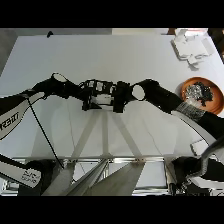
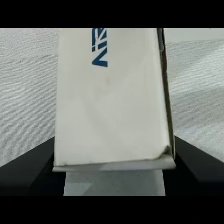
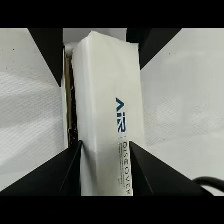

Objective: Fold the box and place the chain.

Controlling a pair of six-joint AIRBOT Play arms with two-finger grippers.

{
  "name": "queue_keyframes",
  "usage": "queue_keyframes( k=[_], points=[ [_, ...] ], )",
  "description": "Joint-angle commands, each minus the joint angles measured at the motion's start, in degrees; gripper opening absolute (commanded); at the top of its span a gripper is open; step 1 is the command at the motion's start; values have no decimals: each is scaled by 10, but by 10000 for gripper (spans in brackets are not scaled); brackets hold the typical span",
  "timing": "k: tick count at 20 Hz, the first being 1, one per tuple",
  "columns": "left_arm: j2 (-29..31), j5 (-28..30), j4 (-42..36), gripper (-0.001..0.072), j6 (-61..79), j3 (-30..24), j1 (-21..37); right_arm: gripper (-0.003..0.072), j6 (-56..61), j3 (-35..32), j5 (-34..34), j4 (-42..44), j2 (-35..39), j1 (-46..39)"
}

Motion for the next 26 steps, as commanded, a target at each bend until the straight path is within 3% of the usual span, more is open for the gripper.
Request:
queue_keyframes(
  k=[1,10,13,21,22,23,26],
  points=[
    [0,-1,0,318,0,0,0,329,4,-2,10,10,0,0],
    [0,-1,0,318,0,0,0,330,32,-2,18,24,-5,15],
    [0,-1,0,318,0,0,0,455,33,-2,17,23,-5,15],
    [0,-1,0,318,0,0,0,457,78,-2,19,38,55,-5],
    [0,-1,0,318,0,0,0,445,92,-2,19,68,66,-18],
    [0,-1,0,318,0,0,0,376,94,-2,19,110,72,-33],
    [0,-1,0,318,0,0,0,85,94,-2,19,258,66,-82]
  ],
)
